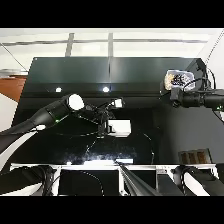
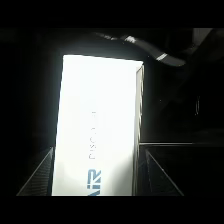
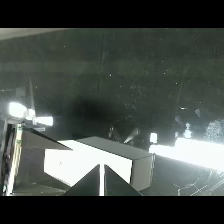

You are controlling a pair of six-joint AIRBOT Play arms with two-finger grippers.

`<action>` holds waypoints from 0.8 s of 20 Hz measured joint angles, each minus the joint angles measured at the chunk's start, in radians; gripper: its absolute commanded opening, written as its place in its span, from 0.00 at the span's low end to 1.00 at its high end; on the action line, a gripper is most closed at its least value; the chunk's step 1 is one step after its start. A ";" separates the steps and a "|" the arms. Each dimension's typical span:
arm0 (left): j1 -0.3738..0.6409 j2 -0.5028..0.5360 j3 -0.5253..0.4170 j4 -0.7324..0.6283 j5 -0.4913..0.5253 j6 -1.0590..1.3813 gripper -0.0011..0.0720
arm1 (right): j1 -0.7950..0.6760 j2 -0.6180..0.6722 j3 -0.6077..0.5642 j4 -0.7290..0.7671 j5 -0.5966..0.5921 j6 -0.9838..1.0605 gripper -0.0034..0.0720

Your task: Fold the box and place the chain.

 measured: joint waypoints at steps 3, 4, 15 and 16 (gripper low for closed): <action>-0.013 -0.011 0.001 0.000 0.010 0.042 0.99 | 0.000 0.000 0.000 -0.001 0.000 0.000 0.11; -0.019 -0.016 0.001 -0.001 0.017 0.050 0.99 | 0.000 0.000 0.000 -0.001 0.000 0.000 0.11; -0.048 -0.038 0.009 0.009 0.070 0.072 0.99 | 0.000 0.000 0.000 -0.008 0.001 -0.001 0.11; -0.048 -0.031 0.011 0.013 0.066 0.069 0.99 | 0.000 0.000 0.000 -0.012 0.001 -0.001 0.11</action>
